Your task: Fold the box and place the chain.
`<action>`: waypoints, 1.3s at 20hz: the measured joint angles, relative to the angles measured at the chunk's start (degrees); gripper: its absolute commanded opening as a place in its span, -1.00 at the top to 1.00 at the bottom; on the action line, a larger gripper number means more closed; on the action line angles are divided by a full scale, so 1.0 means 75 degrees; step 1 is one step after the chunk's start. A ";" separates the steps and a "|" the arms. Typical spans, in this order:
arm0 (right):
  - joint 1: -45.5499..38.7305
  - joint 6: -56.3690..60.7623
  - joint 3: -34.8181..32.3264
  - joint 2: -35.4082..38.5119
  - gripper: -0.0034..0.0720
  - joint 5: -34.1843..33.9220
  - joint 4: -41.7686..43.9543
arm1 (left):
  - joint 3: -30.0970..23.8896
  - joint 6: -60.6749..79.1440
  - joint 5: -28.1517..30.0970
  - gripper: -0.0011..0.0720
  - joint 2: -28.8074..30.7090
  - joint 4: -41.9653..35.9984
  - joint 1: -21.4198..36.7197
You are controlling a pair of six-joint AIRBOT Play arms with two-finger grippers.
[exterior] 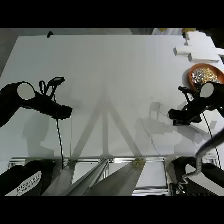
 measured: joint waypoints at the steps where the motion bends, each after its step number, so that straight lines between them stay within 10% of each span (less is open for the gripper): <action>1: 0.0000 0.0000 0.0000 0.0000 0.87 0.0003 0.0000 | 0.0000 0.0000 0.0000 0.89 0.0003 0.0000 0.0000; 18: -0.0149 0.0000 0.0376 -0.0003 0.87 -0.0982 -0.0169 | 0.0000 -0.0003 0.0000 0.89 0.0000 0.0003 0.0000; 26: -0.2538 0.0192 0.1760 -0.0003 0.76 0.0312 -0.2532 | 0.0000 0.0000 0.0000 0.89 0.0000 0.0003 0.0000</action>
